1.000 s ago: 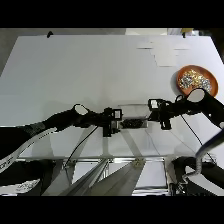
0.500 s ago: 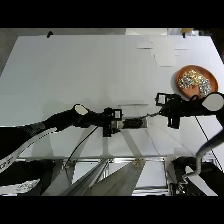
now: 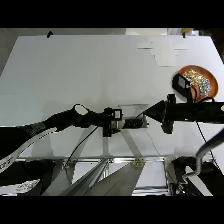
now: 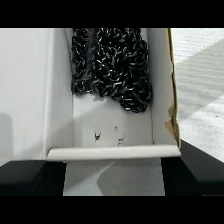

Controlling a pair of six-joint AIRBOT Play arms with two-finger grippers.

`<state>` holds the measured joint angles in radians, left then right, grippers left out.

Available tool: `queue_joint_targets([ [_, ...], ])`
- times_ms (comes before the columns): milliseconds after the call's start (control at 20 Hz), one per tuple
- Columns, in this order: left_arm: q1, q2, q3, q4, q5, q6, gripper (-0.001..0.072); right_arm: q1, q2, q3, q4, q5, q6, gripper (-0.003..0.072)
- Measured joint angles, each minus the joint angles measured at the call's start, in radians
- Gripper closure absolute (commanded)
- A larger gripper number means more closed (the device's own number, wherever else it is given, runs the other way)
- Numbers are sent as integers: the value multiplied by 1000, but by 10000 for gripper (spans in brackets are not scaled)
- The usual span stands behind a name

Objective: Fold the box and place the chain.

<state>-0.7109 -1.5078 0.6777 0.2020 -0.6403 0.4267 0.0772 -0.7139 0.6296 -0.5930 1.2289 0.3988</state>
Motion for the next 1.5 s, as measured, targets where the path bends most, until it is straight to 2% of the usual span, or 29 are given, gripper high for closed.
queue_joint_targets([
  [150, 0, 0, 0, 0, 0, 0, 502, 2, 3, 0, 100, 17, 15, 665],
  [350, 0, 0, 0, 0, 0, 0, 502, 42, -3, 0, 122, -24, 21, 665],
  [600, 0, 0, 0, 0, 0, 0, 502, 115, -63, 0, -40, -76, 85, 665],
  [850, 0, 0, 0, 0, 0, 0, 502, 136, -137, 0, -254, -95, 279, 660],
  [900, 0, 0, 0, 0, 0, 0, 502, 138, -148, 0, -281, -98, 308, 569],
  [950, 0, 0, 0, 0, 0, 0, 502, 139, -159, 0, -299, -100, 330, 428],
  [1000, 0, 0, 0, 0, 1, 0, 502, 140, -167, 1, -314, -100, 345, 336],
  [1100, 0, 0, 0, 0, 0, 0, 502, 140, -184, 26, -334, -92, 371, 355],
  [1150, 0, 0, 0, 0, 0, 0, 502, 140, -196, 56, -345, -76, 381, 450],
  [1200, 0, 0, 0, 0, 0, 0, 502, 140, -211, 96, -352, -58, 387, 670],
  [1350, 0, 0, 0, 0, 0, 0, 502, 140, -302, 283, -366, 10, 397, 665],
  [1500, 0, 0, 0, 0, 0, 0, 502, 140, -436, 463, -373, 23, 403, 665],
])
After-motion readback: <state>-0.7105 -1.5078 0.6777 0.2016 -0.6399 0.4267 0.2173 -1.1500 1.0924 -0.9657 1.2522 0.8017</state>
